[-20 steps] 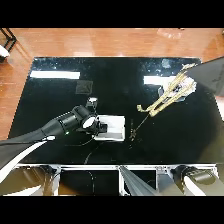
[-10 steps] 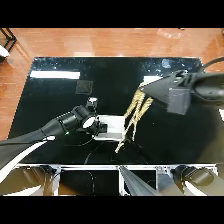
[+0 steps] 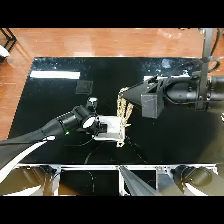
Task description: Fold the box and place the chain.
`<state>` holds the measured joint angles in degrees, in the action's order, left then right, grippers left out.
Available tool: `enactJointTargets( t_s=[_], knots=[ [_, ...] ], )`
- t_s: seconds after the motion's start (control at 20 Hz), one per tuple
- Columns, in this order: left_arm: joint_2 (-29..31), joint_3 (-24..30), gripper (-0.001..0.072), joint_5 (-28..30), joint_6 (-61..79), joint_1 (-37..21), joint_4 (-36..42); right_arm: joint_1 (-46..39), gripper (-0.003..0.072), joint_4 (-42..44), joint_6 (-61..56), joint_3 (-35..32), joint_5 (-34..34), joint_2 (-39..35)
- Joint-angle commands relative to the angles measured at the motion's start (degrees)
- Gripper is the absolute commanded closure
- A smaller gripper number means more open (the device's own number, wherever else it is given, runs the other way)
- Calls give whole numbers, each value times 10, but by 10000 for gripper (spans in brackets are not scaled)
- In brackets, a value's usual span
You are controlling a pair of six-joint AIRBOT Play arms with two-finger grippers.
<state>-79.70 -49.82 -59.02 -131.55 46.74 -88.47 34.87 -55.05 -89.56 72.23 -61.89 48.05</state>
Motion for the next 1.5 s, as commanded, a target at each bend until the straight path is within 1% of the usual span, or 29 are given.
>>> enactJointTargets(
  t_s=[0.0, 0.25, 0.35, 0.5, 0.65, 0.7, 0.95, 1.15, 1.35, 1.45],
  knots=[
    [0, 0, 684, 0, 0, 0, 0, 5, 668, -1, 0, 0, 9, 5],
    [0, 0, 685, 0, 0, 0, 0, 5, 668, -24, -1, 0, 6, 2],
    [0, 0, 685, 0, 0, 0, 0, 5, 668, -63, -24, 0, -8, -8],
    [0, 0, 685, 0, 0, 0, 0, 5, 668, -125, -61, 0, -49, -33],
    [0, 0, 685, 0, 0, 0, 0, 5, 668, -122, -73, 0, -78, -49],
    [0, 0, 685, 0, 0, 0, 0, 5, 668, -104, -73, 0, -80, -49],
    [0, 0, 685, 0, 0, 0, 0, 5, 668, -30, -49, -10, -37, -35],
    [0, 0, 685, 1, 0, 0, 0, 5, 668, 24, -11, -12, 17, -3],
    [0, 0, 684, 1, 0, 0, 0, 5, 668, 34, 1, -12, 74, 11],
    [0, 0, 685, 1, 0, 0, 0, 5, 668, 49, 8, -12, 90, 11]
  ],
)
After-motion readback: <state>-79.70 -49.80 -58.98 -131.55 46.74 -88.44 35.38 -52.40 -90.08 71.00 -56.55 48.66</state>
